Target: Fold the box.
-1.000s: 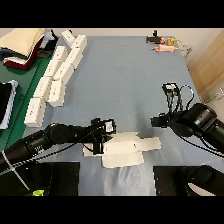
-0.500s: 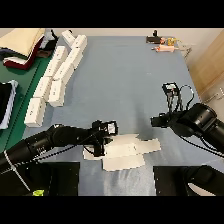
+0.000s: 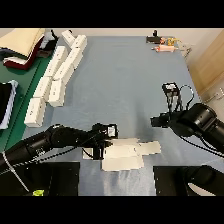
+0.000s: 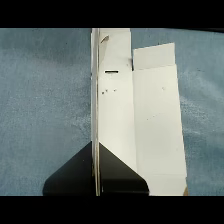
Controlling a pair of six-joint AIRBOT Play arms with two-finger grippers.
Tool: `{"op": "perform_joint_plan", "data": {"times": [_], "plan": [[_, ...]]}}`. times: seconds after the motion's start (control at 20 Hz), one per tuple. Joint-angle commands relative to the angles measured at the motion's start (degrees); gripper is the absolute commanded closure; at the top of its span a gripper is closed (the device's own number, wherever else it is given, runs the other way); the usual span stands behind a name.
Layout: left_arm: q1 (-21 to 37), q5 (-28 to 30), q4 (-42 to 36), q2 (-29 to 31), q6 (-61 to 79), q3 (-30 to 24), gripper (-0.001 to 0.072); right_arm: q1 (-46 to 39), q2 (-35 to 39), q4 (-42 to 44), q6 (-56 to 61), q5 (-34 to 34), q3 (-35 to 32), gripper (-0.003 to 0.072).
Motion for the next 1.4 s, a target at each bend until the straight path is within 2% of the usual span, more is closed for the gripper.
{"op": "perform_joint_plan", "data": {"times": [0.0, 0.2, 0.55, 0.7, 0.8, 0.9, 1.1, 1.15, 1.2, 1.25, 1.3, 1.35], "plan": [[0.11, -0.26, 0.09, 0.28, -0.04, -0.02, 0.0694, 0.0, 0.15, 3.91, -3.48, -3.21, 0.04, 0.0685], [0.11, -0.37, -0.57, 0.28, -0.04, -0.04, 0.0694, 1.64, 2.43, 14.62, -10.67, -8.59, 0.02, 0.0685], [0.11, -0.42, -0.57, 0.11, -0.04, -0.04, 0.0694, 7.56, 6.4, 15.52, -11.74, -9.38, 0.0, 0.0685], [0.11, -0.44, -0.59, 0.15, -0.07, -0.04, 0.0694, 11.19, 6.58, 21.27, -21.29, -9.99, -0.02, 0.0685], [0.11, -0.39, -0.59, 0.15, -0.04, -0.04, 0.0694, 16.11, 6.86, 24.5, -25.4, -10.88, -0.04, 0.0686], [0.11, -0.37, -0.59, 0.15, -0.04, -0.04, 0.0694, 23.32, 8.55, 23.85, -26.58, -10.58, -0.98, 0.0687], [0.11, -0.37, -0.59, 0.17, -0.04, -0.04, 0.0694, 40.15, 12.9, 20.26, -28.06, -2.84, -7.74, 0.067], [0.11, -0.37, -0.59, 0.15, -0.04, -0.04, 0.0694, 43.1, 12.81, 19.87, -29.22, -0.74, -9.94, 0.0458], [0.11, -0.37, -0.59, 0.17, -0.04, -0.04, 0.0694, 45.57, 12.24, 19.28, -30.25, 1.6, -12.37, 0.0153], [0.11, -0.35, -0.57, 0.17, -0.04, -0.04, 0.0694, 47.08, 11.37, 17.97, -30.8, 3.87, -14.43, 0.0009], [0.11, -0.31, -0.57, 0.17, -0.02, -0.04, 0.0694, 48.06, 10.08, 16.2, -30.8, 6.1, -16.2, -0.003], [0.11, -0.35, -0.59, 0.17, -0.04, -0.04, 0.0694, 48.3, 8.5, 14.64, -30.77, 7.56, -17.14, -0.003]]}}
